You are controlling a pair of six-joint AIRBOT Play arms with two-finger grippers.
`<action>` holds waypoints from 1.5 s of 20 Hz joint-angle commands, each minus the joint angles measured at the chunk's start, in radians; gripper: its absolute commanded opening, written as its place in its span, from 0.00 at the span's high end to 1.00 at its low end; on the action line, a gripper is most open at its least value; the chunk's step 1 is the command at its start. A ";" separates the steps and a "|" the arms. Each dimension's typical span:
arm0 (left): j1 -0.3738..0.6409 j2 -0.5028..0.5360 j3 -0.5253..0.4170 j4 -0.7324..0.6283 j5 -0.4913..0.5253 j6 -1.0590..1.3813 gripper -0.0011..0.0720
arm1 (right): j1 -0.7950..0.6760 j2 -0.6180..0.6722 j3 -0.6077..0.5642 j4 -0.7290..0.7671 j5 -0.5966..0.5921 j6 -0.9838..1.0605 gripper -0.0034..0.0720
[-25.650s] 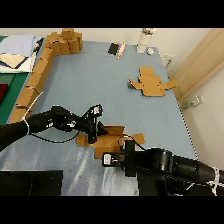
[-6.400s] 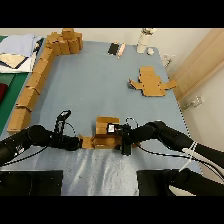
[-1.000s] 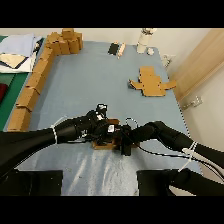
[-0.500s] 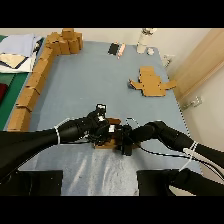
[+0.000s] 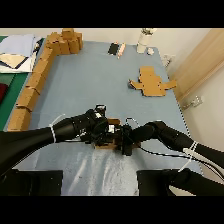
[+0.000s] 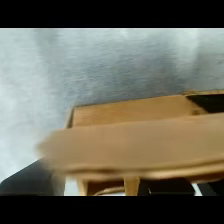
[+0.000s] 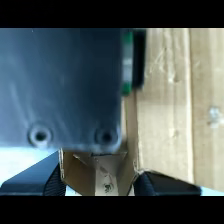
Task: Fold the box.
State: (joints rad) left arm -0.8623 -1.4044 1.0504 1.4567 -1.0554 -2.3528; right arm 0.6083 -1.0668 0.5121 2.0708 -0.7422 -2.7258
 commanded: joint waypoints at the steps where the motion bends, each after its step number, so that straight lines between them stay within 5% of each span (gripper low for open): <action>1: 0.034 0.019 0.002 -0.023 -0.029 -0.004 0.35 | 0.001 0.000 0.000 0.002 0.000 0.002 0.37; 16: 0.315 0.047 0.002 -0.420 -0.084 0.168 0.34 | 0.001 0.000 0.000 0.002 0.000 0.002 0.37; 20: 0.416 0.047 0.002 -0.533 -0.193 0.336 0.35 | 0.001 0.000 0.000 0.002 0.000 0.002 0.37; 21: 0.448 0.047 0.002 -0.531 -0.243 0.372 0.39 | 0.001 0.000 0.000 0.002 0.000 0.002 0.37; 22: 0.485 0.048 0.000 -0.528 -0.289 0.409 0.65 | 0.001 0.000 0.000 0.002 0.000 0.002 0.37; 23: 0.520 0.048 0.000 -0.529 -0.318 0.457 0.78 | 0.001 0.000 0.000 0.001 0.000 0.002 0.37; 24: 0.549 0.050 0.000 -0.528 -0.323 0.518 0.78 | 0.001 0.000 0.000 0.002 0.000 0.002 0.37; 26: 0.591 0.059 0.000 -0.528 -0.314 0.726 0.93 | 0.001 0.000 0.000 0.001 0.000 0.002 0.37; 30: 0.664 0.084 -0.032 -0.543 -0.313 1.123 0.97 | 0.001 0.000 0.000 0.001 0.000 0.002 0.37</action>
State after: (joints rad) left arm -0.2539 -1.3357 1.0378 0.9295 -1.3579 -1.5280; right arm 0.6083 -1.0668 0.5121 2.0720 -0.7422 -2.7239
